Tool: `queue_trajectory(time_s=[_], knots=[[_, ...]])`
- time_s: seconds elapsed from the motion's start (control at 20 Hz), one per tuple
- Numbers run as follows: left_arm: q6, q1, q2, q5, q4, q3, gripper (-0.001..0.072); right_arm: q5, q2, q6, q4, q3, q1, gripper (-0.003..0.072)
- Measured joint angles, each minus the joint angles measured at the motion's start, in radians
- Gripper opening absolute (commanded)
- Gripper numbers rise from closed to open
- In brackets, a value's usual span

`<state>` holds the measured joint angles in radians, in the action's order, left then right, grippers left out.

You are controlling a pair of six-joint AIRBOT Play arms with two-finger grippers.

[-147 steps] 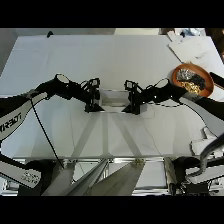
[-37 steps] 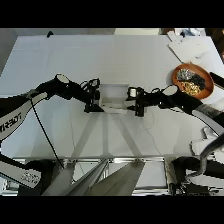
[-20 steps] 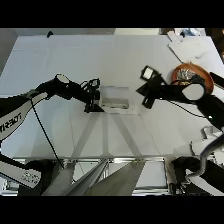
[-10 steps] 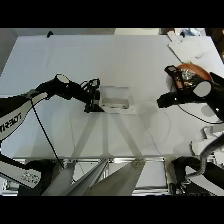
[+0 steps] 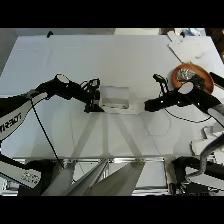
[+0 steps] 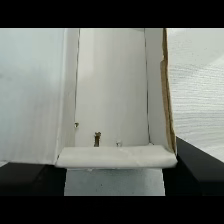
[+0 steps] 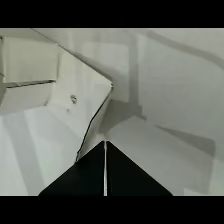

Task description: Fold the box and place the chain.

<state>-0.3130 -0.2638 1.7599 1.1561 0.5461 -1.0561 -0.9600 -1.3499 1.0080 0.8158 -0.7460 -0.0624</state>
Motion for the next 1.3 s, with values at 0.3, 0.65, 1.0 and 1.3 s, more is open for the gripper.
queue_trajectory(time_s=[0.3, 0.65, 1.0, 1.3], knots=[[0.000, 0.000, 0.000, 0.000, 0.000, 0.000, 0.0396, -0.003, -0.015, -0.055, -0.141, 0.000, 0.043, 0.0270], [0.000, 0.000, 0.000, 0.001, 0.000, 0.000, 0.0396, -0.023, -0.012, -0.065, -0.203, 0.000, 0.093, 0.0288], [0.000, 0.000, 0.000, 0.001, 0.000, 0.000, 0.0396, -0.043, 0.037, -0.050, -0.169, 0.000, 0.094, 0.0288], [0.000, 0.000, 0.000, 0.000, 0.000, 0.000, 0.0396, -0.042, 0.049, -0.046, -0.205, 0.000, 0.094, 0.0377]])
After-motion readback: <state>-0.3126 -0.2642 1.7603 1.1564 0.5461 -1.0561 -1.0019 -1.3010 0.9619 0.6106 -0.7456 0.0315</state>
